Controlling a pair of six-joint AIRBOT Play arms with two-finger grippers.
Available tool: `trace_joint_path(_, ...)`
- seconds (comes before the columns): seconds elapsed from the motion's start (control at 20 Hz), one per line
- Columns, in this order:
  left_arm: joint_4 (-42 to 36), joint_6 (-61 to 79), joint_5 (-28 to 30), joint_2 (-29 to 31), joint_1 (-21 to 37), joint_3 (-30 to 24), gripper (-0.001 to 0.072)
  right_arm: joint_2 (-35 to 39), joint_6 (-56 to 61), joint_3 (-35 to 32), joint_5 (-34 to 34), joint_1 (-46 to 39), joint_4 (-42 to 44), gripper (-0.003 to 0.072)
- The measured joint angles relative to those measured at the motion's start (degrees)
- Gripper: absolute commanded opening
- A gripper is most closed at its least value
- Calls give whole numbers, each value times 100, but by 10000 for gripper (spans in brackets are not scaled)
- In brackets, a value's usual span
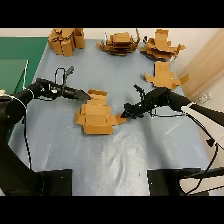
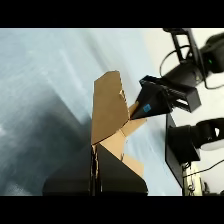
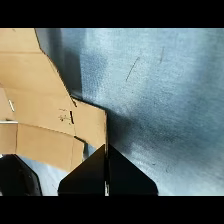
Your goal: Fold the box.
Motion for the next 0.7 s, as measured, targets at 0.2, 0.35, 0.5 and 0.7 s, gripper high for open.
trace_joint_path(0.2,-111,988,-463,28,-28,0,15,391,-2,0,22,-2,-404,327)
trace_joint_path(0.35,-236,1934,-608,160,-44,0,13,815,109,0,-46,-2,-1010,329)
trace_joint_path(0.5,-348,3230,-619,393,-74,-26,12,1364,323,0,-129,0,-1947,329)
trace_joint_path(0.7,-732,4710,-505,739,-85,-328,12,2159,87,0,-367,177,-3060,329)
